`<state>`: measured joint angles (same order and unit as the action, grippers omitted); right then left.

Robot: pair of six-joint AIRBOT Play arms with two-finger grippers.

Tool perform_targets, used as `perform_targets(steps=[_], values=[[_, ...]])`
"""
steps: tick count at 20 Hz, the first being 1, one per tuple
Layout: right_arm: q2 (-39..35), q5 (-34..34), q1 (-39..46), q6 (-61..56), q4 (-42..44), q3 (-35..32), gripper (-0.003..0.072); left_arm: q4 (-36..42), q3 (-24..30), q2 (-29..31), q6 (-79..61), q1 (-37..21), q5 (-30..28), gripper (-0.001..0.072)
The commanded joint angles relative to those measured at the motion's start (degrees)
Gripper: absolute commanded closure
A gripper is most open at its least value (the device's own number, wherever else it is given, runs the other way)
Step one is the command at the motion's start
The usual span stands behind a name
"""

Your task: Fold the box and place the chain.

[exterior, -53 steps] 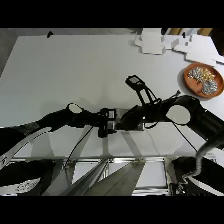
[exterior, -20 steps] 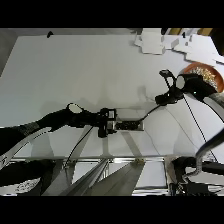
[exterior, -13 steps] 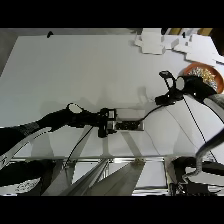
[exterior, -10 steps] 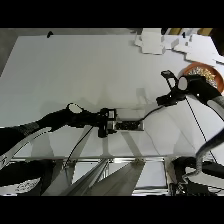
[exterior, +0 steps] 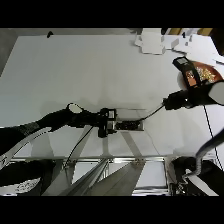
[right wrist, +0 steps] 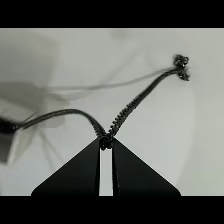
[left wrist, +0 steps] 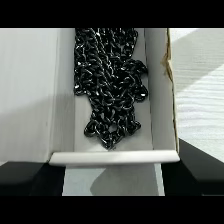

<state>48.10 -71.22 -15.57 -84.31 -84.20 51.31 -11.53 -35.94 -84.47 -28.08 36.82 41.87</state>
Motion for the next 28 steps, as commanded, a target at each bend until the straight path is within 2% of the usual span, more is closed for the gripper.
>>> perform_targets(steps=[1, 6, 10, 14, 17, 20, 23, 28], values=[[-9.57, -4.48, -6.43, 0.31, 6.64, 0.00, 0.0666, -0.02, -0.02, 0.02, -0.02, 0.00, -0.02, 0.0699], [-14.10, -0.20, -9.60, 2.03, 17.79, 0.00, 0.0666, -0.02, -0.02, 0.00, -0.02, -0.02, -0.04, 0.0699], [-14.05, 8.70, -9.60, 9.33, 30.25, 0.00, 0.0666, -0.02, -0.02, 0.02, -0.02, -0.02, -0.04, 0.0699], [-13.81, 14.47, -9.60, 14.23, 38.27, -0.02, 0.0666, -0.02, -0.02, 0.02, -0.02, 0.00, -0.02, 0.0699], [-13.16, 15.98, -9.60, 15.41, 39.28, -0.02, 0.0666, -0.02, -0.02, 0.00, -0.02, 0.00, -0.02, 0.0699], [-10.62, 12.96, -9.60, 15.41, 37.05, -0.02, 0.0665, -0.02, -0.02, 0.02, -0.02, 0.00, -0.02, 0.0699], [-5.70, 8.39, -9.62, 15.41, 31.74, -0.09, 0.0665, -0.02, -0.02, 0.02, -0.02, -0.02, -0.02, 0.0699], [4.55, 8.52, -14.36, 20.79, 30.16, -3.43, 0.0664, -0.02, -0.02, 0.02, -0.02, -0.02, -0.02, 0.0699]])
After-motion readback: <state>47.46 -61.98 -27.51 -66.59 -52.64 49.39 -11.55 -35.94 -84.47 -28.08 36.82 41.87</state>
